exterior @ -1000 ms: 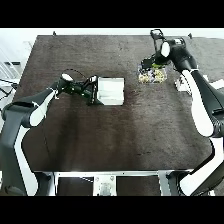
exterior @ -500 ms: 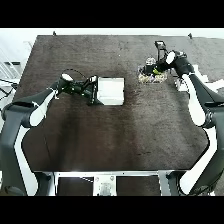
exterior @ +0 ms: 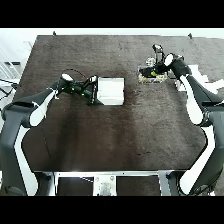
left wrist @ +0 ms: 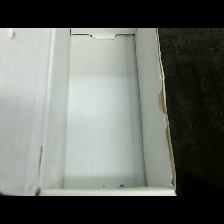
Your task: Fold the box and place the chain.
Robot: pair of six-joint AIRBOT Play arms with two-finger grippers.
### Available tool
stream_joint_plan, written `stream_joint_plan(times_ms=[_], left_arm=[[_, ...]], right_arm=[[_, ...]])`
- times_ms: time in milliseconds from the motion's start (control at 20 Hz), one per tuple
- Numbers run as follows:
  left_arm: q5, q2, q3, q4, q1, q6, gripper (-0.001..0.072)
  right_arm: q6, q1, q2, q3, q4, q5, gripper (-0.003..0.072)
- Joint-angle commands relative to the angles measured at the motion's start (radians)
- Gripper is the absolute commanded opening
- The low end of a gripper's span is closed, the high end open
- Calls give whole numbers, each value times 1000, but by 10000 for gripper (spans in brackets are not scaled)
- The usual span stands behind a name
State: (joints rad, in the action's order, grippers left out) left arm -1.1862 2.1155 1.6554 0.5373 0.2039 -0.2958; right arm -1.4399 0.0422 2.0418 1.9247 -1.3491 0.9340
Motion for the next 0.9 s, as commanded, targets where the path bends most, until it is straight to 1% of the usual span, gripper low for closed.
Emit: stream_joint_plan(times_ms=[0,150,350,550,850], left_arm=[[0,0,0,0,0,0,297],[0,0,0,0,0,0,297],[0,0,0,0,0,0,298],[0,0,0,0,0,0,298],[0,0,0,0,0,0,297]], right_arm=[[20,6,0,1,14,2,17],[19,5,-31,1,14,19,17],[19,6,-143,1,14,36,17],[21,20,-315,1,13,36,17],[66,83,-587,1,10,35,17]])
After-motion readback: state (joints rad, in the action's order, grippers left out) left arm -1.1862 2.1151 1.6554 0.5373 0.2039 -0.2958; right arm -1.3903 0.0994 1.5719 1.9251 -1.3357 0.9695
